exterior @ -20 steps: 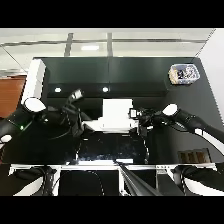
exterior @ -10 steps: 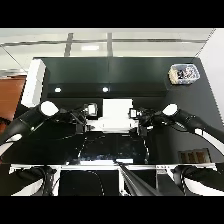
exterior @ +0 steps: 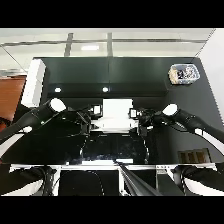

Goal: Fold the box and place the chain.

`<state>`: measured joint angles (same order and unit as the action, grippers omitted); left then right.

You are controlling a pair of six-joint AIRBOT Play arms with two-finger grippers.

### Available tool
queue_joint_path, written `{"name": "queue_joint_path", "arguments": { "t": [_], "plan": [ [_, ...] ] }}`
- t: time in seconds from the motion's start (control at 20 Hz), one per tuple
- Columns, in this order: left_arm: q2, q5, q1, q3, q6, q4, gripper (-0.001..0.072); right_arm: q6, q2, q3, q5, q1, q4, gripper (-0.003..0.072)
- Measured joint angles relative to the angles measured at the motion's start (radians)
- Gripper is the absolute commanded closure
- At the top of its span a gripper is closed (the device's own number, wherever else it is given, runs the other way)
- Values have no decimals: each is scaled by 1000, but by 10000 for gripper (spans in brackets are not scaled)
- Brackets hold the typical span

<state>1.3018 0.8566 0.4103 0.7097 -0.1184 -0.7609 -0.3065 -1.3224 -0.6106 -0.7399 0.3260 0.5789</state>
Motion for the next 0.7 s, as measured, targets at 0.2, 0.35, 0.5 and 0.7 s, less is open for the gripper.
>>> {"name": "queue_joint_path", "arguments": {
  "t": [0.2,0.35,0.5,0.7],
  "plan": [
    [13,-1,9,2,-19,59,487,0,0,0,0,0,0,212],
    [18,-6,11,2,-28,80,487,0,0,0,0,0,0,212],
    [26,-13,16,2,-33,93,487,0,0,0,0,0,0,212],
    [52,-19,41,3,-41,151,487,0,0,0,0,0,1,212]
  ]
}}
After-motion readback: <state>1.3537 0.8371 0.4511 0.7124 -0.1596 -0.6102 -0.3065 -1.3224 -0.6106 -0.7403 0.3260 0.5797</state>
